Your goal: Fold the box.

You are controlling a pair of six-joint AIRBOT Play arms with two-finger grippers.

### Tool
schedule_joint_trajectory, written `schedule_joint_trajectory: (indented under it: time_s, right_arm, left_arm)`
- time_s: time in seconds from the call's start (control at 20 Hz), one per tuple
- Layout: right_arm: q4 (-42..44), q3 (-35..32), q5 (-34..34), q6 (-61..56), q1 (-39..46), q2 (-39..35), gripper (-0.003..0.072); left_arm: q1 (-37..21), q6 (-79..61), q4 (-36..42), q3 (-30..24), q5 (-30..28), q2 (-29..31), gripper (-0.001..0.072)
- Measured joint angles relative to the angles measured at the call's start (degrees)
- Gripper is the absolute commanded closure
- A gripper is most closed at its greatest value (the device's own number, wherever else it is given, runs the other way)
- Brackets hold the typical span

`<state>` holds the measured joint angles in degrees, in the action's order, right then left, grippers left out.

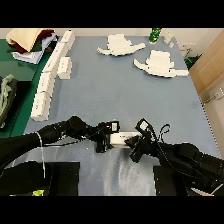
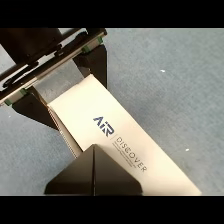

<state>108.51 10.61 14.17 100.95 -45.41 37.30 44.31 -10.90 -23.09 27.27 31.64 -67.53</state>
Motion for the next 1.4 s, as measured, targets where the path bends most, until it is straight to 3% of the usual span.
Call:
schedule_joint_trajectory:
  time_s: [0.2, 0.45, 0.85, 1.4]
  right_arm:
    - [-0.3, 0.0, 1.4, 0.0, 0.0, -3.8, 0.0683]
    - [-0.3, 0.1, -1.9, 0.0, 0.0, -6.5, 0.0683]
    - [-0.1, -2.3, -11.1, -0.2, -2.2, -2.1, 0.0683]
    - [0.0, -5.9, -14.8, -2.0, -4.2, -0.2, 0.0683]
  left_arm:
    - [0.0, 0.1, 0.1, 0.0, 0.2, 0.0, 0.0238]
    - [0.0, 0.1, 0.0, 0.0, 0.0, 0.0, 0.0238]
    - [0.0, 0.0, -0.1, 0.0, 0.0, 0.0, 0.0238]
    - [0.0, -0.1, -0.1, 0.0, -0.1, 0.0, 0.0238]
